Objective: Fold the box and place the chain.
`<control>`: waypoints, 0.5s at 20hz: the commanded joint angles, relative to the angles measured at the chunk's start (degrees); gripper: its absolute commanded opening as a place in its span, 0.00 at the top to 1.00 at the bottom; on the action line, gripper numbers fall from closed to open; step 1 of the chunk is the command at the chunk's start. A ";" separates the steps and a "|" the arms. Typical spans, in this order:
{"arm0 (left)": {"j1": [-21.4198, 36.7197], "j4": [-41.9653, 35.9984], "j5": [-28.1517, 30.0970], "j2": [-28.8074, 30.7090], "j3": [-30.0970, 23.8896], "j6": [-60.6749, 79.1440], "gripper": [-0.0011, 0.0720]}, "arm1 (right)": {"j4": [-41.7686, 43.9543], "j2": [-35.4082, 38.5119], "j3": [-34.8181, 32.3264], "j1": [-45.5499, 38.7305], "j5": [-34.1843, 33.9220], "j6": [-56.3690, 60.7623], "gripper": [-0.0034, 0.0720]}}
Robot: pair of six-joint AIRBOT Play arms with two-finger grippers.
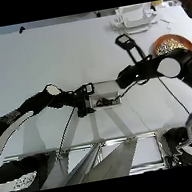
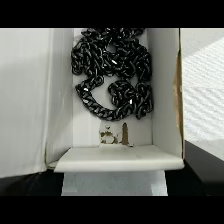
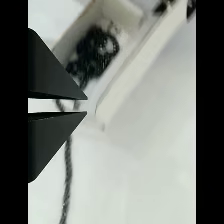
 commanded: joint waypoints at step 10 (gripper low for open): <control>0.02 0.02 0.52 0.04 -0.02 0.02 0.74 | -7.39 -16.31 -2.60 -14.71 2.05 3.67 0.65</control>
